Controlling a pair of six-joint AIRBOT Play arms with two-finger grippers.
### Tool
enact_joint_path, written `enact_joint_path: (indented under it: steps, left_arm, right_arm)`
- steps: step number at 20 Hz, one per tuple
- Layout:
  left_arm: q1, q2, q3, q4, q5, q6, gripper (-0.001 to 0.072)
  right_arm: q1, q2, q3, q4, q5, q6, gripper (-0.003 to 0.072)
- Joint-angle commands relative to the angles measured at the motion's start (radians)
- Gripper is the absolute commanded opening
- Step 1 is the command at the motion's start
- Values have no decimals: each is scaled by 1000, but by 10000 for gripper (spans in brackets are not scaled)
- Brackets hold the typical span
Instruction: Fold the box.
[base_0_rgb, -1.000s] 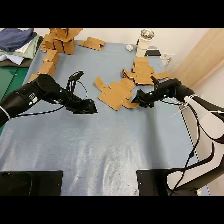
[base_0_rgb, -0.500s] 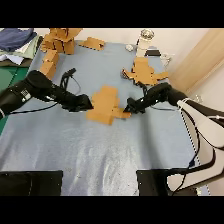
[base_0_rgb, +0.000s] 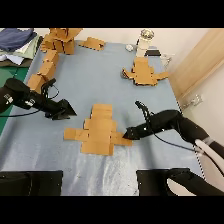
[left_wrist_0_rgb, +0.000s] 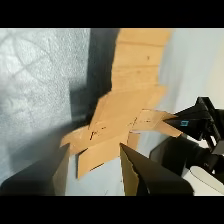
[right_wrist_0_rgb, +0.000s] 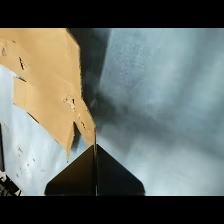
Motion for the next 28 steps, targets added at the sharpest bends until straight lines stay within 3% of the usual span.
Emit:
enact_joint_path:
  steps: [1, 6, 13, 17, 22, 23, 24, 25, 27, 28]
  left_arm:
    - [23, -6, -100, -122, 24, 154, 482]
    - [2, -110, -132, -266, 16, 294, 483]
    - [-113, -253, -132, -486, 12, 476, 482]
    - [-149, -283, -132, -488, -48, 520, 481]
    - [-149, -283, -132, -432, -201, 557, 479]
    - [-149, -283, -132, -413, -208, 557, 464]
    - [-149, -283, -132, -400, -207, 558, 353]
    - [-149, -283, -132, -394, -201, 566, 309]
    - [-150, -283, -132, -398, -173, 588, 307]
    - [-150, -283, -132, -398, -161, 601, 184]
  right_arm:
    - [13, 166, -94, -6, -57, -38, -1]
    - [42, 245, -94, -2, -100, -70, -1]
    - [121, 247, -95, 1, -112, -66, -1]
    - [123, 247, -95, -2, -112, -66, -1]
    - [123, 247, -95, -27, -111, -58, -1]
    - [123, 247, -95, -30, -111, -55, -1]
    - [123, 247, -95, -30, -111, -55, -1]
    - [123, 247, -95, -32, -112, -50, -1]
    - [123, 247, -95, -32, -112, -47, 0]
    - [123, 247, -95, -32, -112, -42, -1]
